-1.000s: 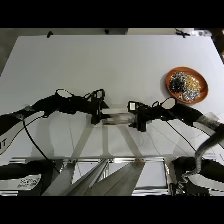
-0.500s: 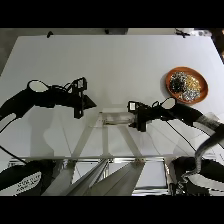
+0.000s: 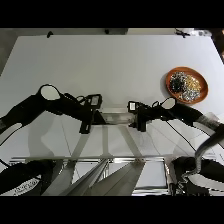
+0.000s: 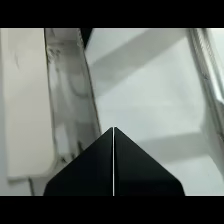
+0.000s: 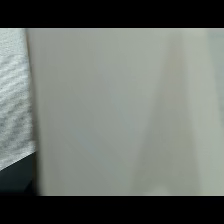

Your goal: Fold the box and place the chain.

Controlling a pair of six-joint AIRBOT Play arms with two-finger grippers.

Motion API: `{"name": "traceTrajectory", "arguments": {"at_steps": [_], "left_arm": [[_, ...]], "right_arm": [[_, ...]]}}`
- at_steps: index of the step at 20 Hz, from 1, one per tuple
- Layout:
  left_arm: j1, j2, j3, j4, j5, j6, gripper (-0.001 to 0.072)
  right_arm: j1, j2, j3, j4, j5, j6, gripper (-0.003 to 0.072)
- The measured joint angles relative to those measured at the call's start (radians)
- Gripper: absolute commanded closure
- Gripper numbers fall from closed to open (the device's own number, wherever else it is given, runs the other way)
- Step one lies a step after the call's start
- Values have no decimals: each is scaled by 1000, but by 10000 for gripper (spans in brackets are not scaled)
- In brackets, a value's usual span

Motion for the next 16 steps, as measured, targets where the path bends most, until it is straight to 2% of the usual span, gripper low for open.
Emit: {"name": "traceTrajectory", "arguments": {"at_steps": [5, 7, 10, 16], "left_arm": [[-52, -45, 0, -167, 409, -34, 706], [-56, -83, 0, -196, 506, -67, 706], [-59, -147, 0, -219, 553, -96, 706], [-60, -225, 1, -231, 516, -113, 705]], "right_arm": [[0, 0, 0, 0, 0, 0, 165], [0, 0, 0, 0, 0, 0, 165], [0, 0, 0, 0, 0, 0, 165], [0, 0, 0, -1, 0, -1, 165]]}}
